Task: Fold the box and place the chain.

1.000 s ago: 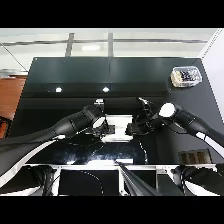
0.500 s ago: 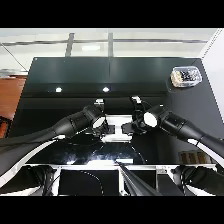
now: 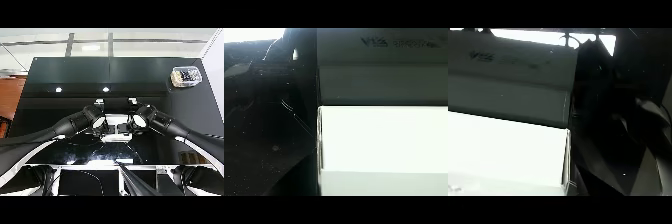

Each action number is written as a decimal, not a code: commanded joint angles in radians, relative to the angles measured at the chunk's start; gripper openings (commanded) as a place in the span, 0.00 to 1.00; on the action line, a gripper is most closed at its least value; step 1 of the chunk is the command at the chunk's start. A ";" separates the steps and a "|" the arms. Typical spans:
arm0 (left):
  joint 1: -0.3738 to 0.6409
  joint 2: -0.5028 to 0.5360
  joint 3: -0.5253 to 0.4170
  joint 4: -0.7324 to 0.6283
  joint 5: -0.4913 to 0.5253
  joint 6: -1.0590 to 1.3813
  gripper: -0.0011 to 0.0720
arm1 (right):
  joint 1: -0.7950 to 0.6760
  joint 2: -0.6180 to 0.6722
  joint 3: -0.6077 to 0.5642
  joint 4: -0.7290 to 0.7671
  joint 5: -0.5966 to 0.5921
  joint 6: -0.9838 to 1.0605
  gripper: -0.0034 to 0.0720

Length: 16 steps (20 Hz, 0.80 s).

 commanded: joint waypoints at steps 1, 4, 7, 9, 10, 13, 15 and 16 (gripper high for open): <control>0.000 -0.001 0.000 0.000 -0.001 0.000 0.05 | 0.008 -0.020 0.012 -0.005 0.024 0.026 0.44; 0.000 -0.001 0.000 0.000 -0.001 0.000 0.05 | 0.008 -0.021 0.012 -0.011 0.021 0.037 0.44; 0.000 -0.001 0.000 0.000 -0.001 0.000 0.05 | 0.008 -0.037 0.012 -0.014 0.025 0.043 0.44; 0.000 -0.001 0.000 0.000 -0.001 0.000 0.05 | 0.007 -0.039 0.012 -0.016 0.020 0.043 0.43; 0.000 -0.001 0.000 0.000 0.000 0.000 0.05 | 0.007 -0.039 0.012 -0.018 0.019 0.043 0.41; 0.000 -0.001 0.000 0.000 0.000 0.000 0.05 | 0.007 -0.039 0.012 -0.018 0.020 0.044 0.29; 0.000 -0.001 0.000 0.000 0.000 0.000 0.05 | 0.008 -0.039 0.012 -0.018 0.013 0.048 0.21; 0.000 -0.001 0.000 0.000 0.000 0.000 0.05 | 0.008 -0.039 0.012 -0.018 0.009 0.057 0.21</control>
